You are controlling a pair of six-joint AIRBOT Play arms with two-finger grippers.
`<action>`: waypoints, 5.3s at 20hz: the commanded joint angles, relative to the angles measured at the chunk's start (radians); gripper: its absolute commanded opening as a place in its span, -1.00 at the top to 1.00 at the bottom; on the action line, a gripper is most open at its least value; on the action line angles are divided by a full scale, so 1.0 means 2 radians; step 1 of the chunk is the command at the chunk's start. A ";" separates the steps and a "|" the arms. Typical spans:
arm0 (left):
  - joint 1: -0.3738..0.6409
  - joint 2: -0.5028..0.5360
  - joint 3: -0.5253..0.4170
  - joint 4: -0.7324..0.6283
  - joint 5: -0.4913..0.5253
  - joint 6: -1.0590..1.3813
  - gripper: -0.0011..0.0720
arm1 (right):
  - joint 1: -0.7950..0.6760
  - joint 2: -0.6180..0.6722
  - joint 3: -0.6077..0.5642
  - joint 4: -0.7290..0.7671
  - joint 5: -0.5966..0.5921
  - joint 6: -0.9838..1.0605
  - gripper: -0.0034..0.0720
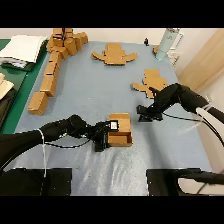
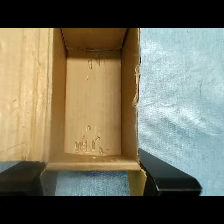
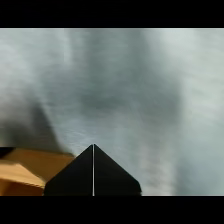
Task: Fold the box.
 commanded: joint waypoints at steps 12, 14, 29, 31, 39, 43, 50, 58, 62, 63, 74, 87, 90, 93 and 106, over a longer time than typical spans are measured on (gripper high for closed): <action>0.000 0.000 0.000 0.000 0.000 0.000 -0.35 | 0.024 -0.065 -0.039 0.350 -0.128 -0.460 0.91; 0.000 0.000 0.000 0.000 0.000 0.000 -0.35 | 0.051 -0.028 -0.074 0.328 -0.088 -0.467 0.91; 0.000 0.000 0.000 0.000 0.000 0.000 -0.35 | 0.259 0.260 -0.220 0.008 0.248 -0.453 0.90; 0.000 0.000 0.000 0.000 0.000 0.000 -0.35 | 0.291 0.285 -0.245 -0.029 0.286 -0.454 0.90; 0.000 0.000 0.000 0.000 0.000 0.000 -0.35 | 0.309 0.286 -0.251 -0.091 0.292 -0.467 -0.12; 0.000 0.000 0.000 0.000 0.000 0.000 -0.35 | 0.330 0.286 -0.250 -0.090 0.291 -0.490 -0.89; 0.000 0.000 0.000 0.000 0.000 0.000 -0.35 | 0.342 0.285 -0.250 -0.107 0.324 -0.561 -0.87; 0.000 0.000 0.000 0.000 0.000 0.000 -0.35 | 0.359 0.272 -0.256 -0.085 0.329 -0.567 -0.87; 0.000 0.000 0.000 0.000 0.000 0.000 -0.35 | 0.361 0.251 -0.255 -0.105 0.358 -0.567 -0.69; 0.000 0.000 0.000 0.000 0.000 0.000 -0.35 | 0.361 0.251 -0.255 -0.111 0.368 -0.567 -0.68; 0.000 0.000 0.000 0.000 0.000 0.000 -0.35 | 0.361 0.252 -0.255 -0.113 0.370 -0.567 0.07; 0.000 0.000 0.000 0.000 0.000 0.000 -0.35 | 0.361 0.282 -0.255 -0.108 0.352 -0.567 0.11; 0.000 0.000 0.000 0.000 0.000 0.000 -0.35 | 0.361 0.292 -0.255 -0.108 0.352 -0.567 0.11; 0.000 0.000 0.000 0.000 0.000 0.000 -0.35 | 0.361 0.297 -0.255 -0.111 0.352 -0.567 0.30; 0.000 0.000 0.000 0.000 0.000 0.000 -0.35 | 0.361 0.294 -0.255 -0.113 0.351 -0.567 0.70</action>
